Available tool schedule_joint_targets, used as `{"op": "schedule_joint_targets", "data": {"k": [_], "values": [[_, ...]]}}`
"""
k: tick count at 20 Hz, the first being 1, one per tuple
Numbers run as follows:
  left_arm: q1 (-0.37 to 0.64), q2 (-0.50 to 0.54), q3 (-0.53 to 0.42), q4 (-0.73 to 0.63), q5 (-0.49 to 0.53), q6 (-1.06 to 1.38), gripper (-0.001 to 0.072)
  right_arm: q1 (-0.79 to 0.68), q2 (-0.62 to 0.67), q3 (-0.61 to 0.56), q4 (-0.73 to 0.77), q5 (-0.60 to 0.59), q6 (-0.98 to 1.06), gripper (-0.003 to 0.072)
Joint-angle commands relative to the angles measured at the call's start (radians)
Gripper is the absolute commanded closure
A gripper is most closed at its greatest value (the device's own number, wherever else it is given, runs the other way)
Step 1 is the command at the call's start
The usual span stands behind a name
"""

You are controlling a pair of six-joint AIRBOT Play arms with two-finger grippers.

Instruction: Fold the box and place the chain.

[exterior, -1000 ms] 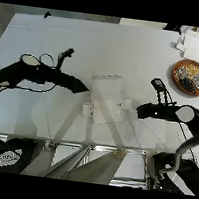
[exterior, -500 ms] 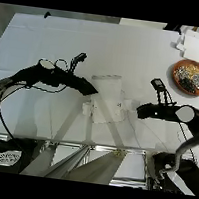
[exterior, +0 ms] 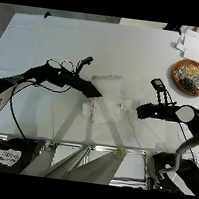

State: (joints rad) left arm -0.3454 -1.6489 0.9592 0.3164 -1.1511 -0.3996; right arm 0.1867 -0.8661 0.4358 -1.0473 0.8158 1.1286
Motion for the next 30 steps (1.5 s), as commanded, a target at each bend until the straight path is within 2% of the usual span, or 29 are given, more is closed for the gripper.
{"op": "schedule_joint_targets", "data": {"k": [1, 4, 6, 10, 13, 15, 22, 25, 28, 30], "values": [[-0.026, -0.026, 0.073, 0.085, -0.042, -0.042, 0.0313, 0.001, 0.001, -0.001, 0.001, 0.0, 0.0, 0.0671], [-0.028, -0.042, 0.083, 0.188, -0.086, -0.102, 0.0316, 0.001, 0.001, -0.001, 0.001, 0.0, 0.0, 0.0671], [-0.028, -0.049, 0.083, 0.196, -0.089, -0.1, 0.0343, 0.001, 0.001, -0.001, 0.0, 0.0, 0.0, 0.0671], [-0.027, -0.05, 0.083, 0.189, -0.001, -0.094, 0.056, 0.001, 0.001, -0.001, 0.0, 0.002, 0.0, 0.0671], [-0.028, -0.05, 0.083, 0.19, 0.011, -0.077, 0.0581, 0.001, 0.001, -0.001, 0.0, 0.001, 0.0, 0.0671], [-0.027, -0.05, 0.083, 0.19, 0.011, -0.061, 0.0703, 0.001, 0.001, -0.001, 0.0, 0.003, 0.0, 0.0671], [-0.031, -0.049, 0.083, 0.19, 0.014, 0.087, 0.0705, 0.001, 0.001, 0.0, 0.002, 0.026, 0.0, 0.0666], [-0.04, -0.038, 0.083, 0.19, 0.015, 0.156, 0.0707, 0.001, 0.001, 0.001, 0.004, 0.071, 0.001, 0.0465], [-0.078, -0.005, 0.083, 0.193, 0.032, 0.263, 0.071, 0.001, 0.002, 0.026, 0.009, 0.137, 0.004, 0.0445], [-0.118, 0.017, 0.083, 0.209, 0.074, 0.263, 0.0713, 0.0, 0.01, 0.072, 0.006, 0.2, 0.028, 0.0376]]}}
